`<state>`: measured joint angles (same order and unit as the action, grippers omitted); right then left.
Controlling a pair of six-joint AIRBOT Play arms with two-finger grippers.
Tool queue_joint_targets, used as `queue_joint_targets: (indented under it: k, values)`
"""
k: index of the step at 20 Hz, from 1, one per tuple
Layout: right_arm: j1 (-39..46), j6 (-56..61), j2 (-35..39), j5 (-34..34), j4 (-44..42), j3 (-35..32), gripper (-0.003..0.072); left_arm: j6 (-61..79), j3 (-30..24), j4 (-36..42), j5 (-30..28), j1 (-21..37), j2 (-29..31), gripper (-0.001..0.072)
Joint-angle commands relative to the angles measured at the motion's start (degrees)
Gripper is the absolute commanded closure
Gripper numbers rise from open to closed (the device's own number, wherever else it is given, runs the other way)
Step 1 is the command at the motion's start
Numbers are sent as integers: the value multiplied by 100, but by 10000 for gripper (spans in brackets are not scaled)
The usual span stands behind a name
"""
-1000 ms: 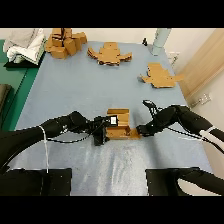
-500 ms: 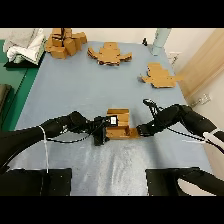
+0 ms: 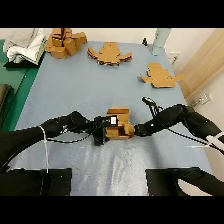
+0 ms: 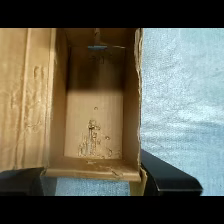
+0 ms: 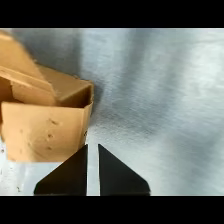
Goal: Fold the box.
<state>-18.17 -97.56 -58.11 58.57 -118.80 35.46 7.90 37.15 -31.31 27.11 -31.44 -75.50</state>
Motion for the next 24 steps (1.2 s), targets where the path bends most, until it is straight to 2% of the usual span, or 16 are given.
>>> queue_joint_targets:
  k: [1, 9, 11, 24]
  values:
    - [-284, -2, -101, -157, -184, 7, 574, 4, -2, 0, 0, 0, 2, 239]
    - [-334, 160, -98, -153, 96, 284, 572, 2, -2, 0, 0, 0, 2, 239]
    - [-334, 190, -98, -149, 94, 367, 315, 2, -2, 0, 2, 0, 2, 239]
    - [-337, 369, -101, -238, 46, 422, 315, 2, -2, 0, 0, 0, 2, 239]
